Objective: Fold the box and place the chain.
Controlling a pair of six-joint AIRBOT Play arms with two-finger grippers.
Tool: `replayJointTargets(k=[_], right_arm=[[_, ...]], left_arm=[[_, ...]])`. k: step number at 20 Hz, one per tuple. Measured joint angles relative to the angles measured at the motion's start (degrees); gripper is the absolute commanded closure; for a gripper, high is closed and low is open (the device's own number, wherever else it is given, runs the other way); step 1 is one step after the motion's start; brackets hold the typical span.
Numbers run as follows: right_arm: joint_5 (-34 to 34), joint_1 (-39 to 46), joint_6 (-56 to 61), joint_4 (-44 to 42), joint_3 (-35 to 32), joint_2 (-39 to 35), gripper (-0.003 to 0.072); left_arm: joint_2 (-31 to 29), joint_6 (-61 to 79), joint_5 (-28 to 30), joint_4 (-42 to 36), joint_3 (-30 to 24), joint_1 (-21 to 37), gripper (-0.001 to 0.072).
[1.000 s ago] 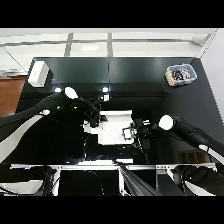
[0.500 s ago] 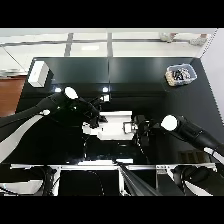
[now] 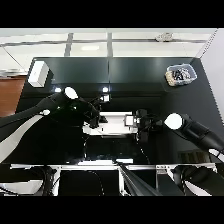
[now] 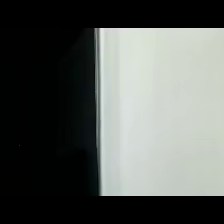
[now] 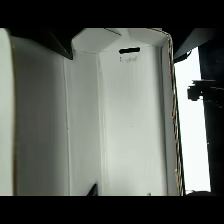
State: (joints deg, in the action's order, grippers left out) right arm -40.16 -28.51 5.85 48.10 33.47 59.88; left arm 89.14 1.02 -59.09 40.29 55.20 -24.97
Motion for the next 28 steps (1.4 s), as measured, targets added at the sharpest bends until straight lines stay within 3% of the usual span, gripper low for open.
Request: replayJointTargets(k=[12,28], right_arm=[[-0.76,6.12,1.40,-4.02,0.70,0.35,-0.0018],[-3.98,9.11,-17.64,-14.51,0.70,8.07,-0.0018]], left_arm=[[0.02,0.20,1.03,-0.04,0.11,0.00,0.0680],[1.29,0.28,1.88,2.23,3.08,-2.08,0.0681]])
